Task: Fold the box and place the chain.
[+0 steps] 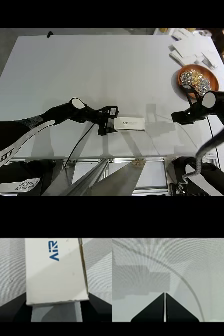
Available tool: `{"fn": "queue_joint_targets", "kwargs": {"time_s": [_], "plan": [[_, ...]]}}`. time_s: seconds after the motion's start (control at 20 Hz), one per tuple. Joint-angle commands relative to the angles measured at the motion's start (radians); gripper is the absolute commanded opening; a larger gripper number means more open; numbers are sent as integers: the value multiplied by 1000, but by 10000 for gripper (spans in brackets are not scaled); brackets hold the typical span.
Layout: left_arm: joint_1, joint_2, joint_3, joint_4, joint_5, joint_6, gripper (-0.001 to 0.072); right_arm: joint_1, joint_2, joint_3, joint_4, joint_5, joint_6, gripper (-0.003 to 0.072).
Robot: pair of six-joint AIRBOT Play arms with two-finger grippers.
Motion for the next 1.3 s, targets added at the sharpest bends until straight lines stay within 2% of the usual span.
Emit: {"fn": "queue_joint_targets", "kwargs": {"time_s": [0.0,0.4,0.5,0.6,0.8,1.0,1.1,1.25], "plan": [[1,0,0,-17,-4,0,393,0,-1,-1,0,1,0,15],[16,23,0,16,-15,-4,385,0,-1,-1,0,1,0,15],[38,72,0,45,-15,-66,297,0,-1,-1,0,1,0,15],[87,153,0,103,-15,-168,273,0,-1,-1,0,1,0,15],[268,357,0,251,-15,-389,272,0,-1,-1,0,1,0,15],[514,538,0,416,-14,-642,272,0,-1,-1,0,1,0,15],[640,589,0,540,-14,-789,272,0,-1,-1,0,1,0,15],[780,595,0,685,-14,-940,272,0,-1,-1,0,1,0,15]]}}
